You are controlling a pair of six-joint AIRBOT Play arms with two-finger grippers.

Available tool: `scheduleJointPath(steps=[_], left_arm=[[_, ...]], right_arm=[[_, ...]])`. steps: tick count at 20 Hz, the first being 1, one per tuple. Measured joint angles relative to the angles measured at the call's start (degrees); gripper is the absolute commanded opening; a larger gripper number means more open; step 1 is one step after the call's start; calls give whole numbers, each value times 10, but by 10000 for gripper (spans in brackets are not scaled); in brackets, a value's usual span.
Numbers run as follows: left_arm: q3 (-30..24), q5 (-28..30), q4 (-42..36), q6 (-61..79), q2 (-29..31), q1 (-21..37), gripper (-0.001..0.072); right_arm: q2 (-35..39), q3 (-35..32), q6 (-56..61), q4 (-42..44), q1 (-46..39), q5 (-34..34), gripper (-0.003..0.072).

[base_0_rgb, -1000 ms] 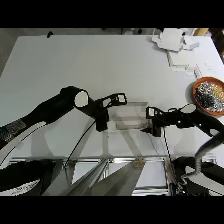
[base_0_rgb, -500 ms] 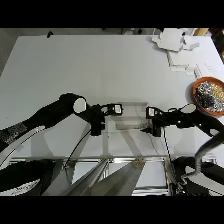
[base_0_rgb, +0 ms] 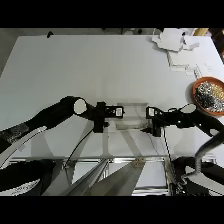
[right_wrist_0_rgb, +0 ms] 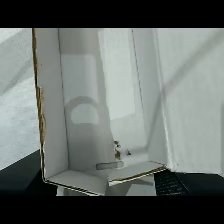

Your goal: Fold the box and place the chain.

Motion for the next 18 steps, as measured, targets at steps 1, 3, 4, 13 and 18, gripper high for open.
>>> scheduleJointPath(steps=[1, 3, 4, 13, 18], left_arm=[[0, 3, -3, 4, -3, 0, 353], [0, 7, -7, 12, -8, 0, 353], [0, 8, -10, 14, -11, 0, 353], [0, 21, -51, 45, -35, -18, 311], [0, 36, -77, 61, -40, -23, 195]], right_arm=[[0, 0, 0, 0, 0, 0, 521], [0, 0, 0, 0, 0, 0, 521], [0, 0, 0, 0, 0, 0, 521], [0, 0, 0, 0, 0, 0, 521], [0, 0, 0, 0, 0, 0, 521]])
